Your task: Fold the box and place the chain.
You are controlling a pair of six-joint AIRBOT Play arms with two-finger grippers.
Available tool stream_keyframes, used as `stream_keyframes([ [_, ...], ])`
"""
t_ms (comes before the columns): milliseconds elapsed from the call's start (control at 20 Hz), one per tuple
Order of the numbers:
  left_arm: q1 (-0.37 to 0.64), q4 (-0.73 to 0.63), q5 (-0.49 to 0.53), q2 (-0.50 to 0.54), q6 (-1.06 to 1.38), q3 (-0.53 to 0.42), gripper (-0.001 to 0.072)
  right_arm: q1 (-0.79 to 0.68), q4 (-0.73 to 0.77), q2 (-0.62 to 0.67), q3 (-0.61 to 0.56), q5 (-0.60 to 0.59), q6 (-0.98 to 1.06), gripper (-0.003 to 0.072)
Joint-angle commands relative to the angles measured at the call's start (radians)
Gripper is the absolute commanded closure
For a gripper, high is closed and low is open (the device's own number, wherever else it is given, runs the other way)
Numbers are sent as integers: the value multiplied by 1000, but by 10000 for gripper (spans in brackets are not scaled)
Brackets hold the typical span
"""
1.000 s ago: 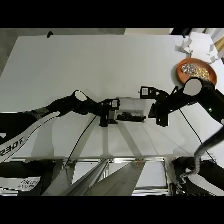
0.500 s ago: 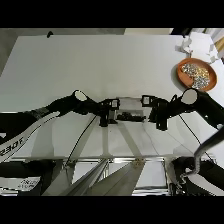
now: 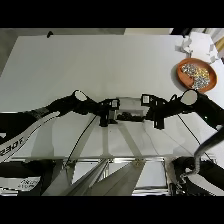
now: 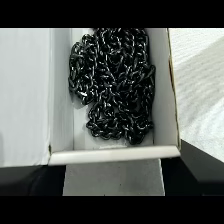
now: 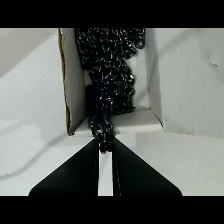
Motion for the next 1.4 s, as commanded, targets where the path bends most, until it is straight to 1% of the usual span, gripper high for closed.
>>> stream_keyframes([
  [0,0,0,0,0,0,0,678,-1,8,0,0,2,-26,652],
  [100,0,0,0,0,0,0,678,-1,-32,0,0,2,-24,670],
  [300,0,0,0,0,0,0,678,-1,-127,40,6,4,19,670],
  [450,0,0,0,0,0,0,678,15,-132,56,86,64,91,670],
  [550,0,0,0,0,0,0,678,72,-131,55,142,80,166,670],
  [650,0,0,0,0,0,0,678,145,-125,36,180,69,242,670],
  [900,0,0,0,0,0,0,678,279,-113,-71,220,-10,437,668],
  [950,0,0,0,0,0,0,678,289,-113,-92,227,-26,479,650],
  [1000,0,0,0,0,0,0,678,293,-113,-104,235,-39,513,593],
  [1050,0,0,0,0,0,0,678,293,-112,-111,251,-37,554,566],
  [1200,0,0,0,0,0,0,678,292,-128,-114,352,49,575,566],
  [1350,0,0,0,0,0,0,678,291,-136,-115,494,185,569,567],
])
